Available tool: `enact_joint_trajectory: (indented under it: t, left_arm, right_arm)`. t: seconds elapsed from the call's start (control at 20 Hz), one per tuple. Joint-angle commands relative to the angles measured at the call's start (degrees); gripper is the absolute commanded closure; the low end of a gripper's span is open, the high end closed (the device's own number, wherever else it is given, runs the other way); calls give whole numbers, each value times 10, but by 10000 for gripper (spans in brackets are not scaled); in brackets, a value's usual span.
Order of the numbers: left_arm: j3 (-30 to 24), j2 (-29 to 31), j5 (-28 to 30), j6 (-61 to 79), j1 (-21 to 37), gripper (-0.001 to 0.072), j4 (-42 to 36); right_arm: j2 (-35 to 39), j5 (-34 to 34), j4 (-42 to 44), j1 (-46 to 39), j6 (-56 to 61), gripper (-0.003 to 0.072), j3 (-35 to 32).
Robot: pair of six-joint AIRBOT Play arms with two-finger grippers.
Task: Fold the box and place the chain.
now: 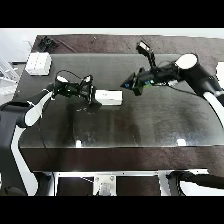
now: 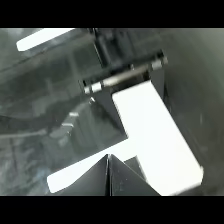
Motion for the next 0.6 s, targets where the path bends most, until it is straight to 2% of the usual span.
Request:
enact_joint_trajectory:
  t: [0.0, 0.1, 0.2, 0.35, 0.5, 0.55]
  left_arm:
    - [0, 0, -14, -12, 0, 281, -5]
    - [0, 5, -4, -35, 1, 689, 7]
    - [0, 27, 11, -121, 10, 693, 17]
    - [0, 76, 5, -192, 33, 697, 52]
    - [-3, 151, -7, -259, 73, 697, 89]
    - [-17, 183, 7, -267, 90, 696, 89]
  right_arm:
    - [90, -99, -35, -7, 31, 677, -142]
    - [120, -138, -34, -14, 31, 677, -204]
    - [134, -146, -34, -27, 31, 677, -239]
    - [134, -146, -35, -50, 31, 677, -252]
    - [134, -146, -35, -65, 31, 677, -252]
    - [134, -146, -35, -66, 31, 677, -252]
